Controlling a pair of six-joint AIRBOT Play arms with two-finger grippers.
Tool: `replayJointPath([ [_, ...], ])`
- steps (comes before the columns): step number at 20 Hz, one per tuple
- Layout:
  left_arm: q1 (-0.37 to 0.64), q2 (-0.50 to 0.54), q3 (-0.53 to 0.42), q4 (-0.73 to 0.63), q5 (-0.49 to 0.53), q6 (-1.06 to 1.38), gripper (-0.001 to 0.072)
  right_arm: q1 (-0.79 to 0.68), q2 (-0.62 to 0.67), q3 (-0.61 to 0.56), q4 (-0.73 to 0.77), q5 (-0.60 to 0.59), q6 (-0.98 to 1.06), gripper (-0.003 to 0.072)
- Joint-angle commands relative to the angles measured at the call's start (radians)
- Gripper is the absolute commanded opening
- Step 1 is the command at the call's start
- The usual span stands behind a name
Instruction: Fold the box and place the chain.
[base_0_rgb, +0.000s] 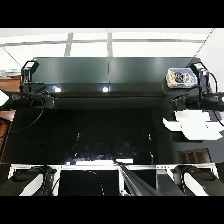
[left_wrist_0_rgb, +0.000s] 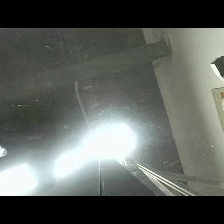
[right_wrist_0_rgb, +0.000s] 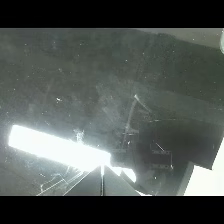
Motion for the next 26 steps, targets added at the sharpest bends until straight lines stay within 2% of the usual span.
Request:
replayJointPath([
  [1, -0.001, 0.001, 0.0, 0.0, 0.0, 0.0, 0.0023, 0.001, 0.0, 0.0, 0.0, 0.0, 0.0, 0.0011],
  [11, -0.001, 0.001, 0.0, 0.0, 0.0, 0.0, 0.0022, 0.001, 0.0, 0.0, -0.001, -0.013, -0.001, 0.0011],
  [13, -0.001, 0.001, 0.0, -0.024, 0.002, -0.005, 0.0023, 0.001, -0.002, 0.0, -0.004, -0.205, -0.012, 0.0011],
  [14, -0.001, 0.001, 0.0, -0.068, 0.001, -0.004, 0.0023, 0.0, -0.001, 0.001, 0.056, -0.284, -0.01, 0.0011],
  [17, -0.001, -0.001, 0.0, -0.141, 0.032, -0.003, 0.0023, 0.001, -0.001, 0.001, 0.225, -0.335, -0.011, 0.0011],
  [19, -0.001, -0.009, -0.001, -0.169, 0.105, -0.005, 0.0023, 0.001, -0.006, 0.0, 0.243, -0.431, -0.011, 0.0011],
  [20, -0.001, -0.019, -0.001, -0.191, 0.122, -0.004, 0.0024, 0.0, -0.016, 0.0, 0.212, -0.48, -0.011, 0.0044],
  [21, -0.001, -0.033, -0.001, -0.207, 0.135, -0.004, 0.0036, 0.0, -0.033, 0.0, 0.156, -0.512, -0.01, 0.0455],
  [22, -0.001, -0.049, 0.0, -0.22, 0.133, -0.003, 0.0242, -0.002, -0.056, 0.0, 0.083, -0.474, 0.008, 0.072],
  [23, -0.011, -0.066, 0.0, -0.224, 0.122, -0.004, 0.072, -0.003, -0.084, 0.0, -0.026, -0.382, 0.076, 0.072],
  [25, -0.027, -0.093, 0.0, -0.217, 0.105, -0.006, 0.0705, -0.019, -0.128, 0.001, -0.356, -0.259, 0.427, 0.072],
  [26, -0.035, -0.104, 0.0, -0.214, 0.104, -0.013, 0.0705, -0.053, -0.139, 0.002, -0.52, -0.243, 0.557, 0.072],
])
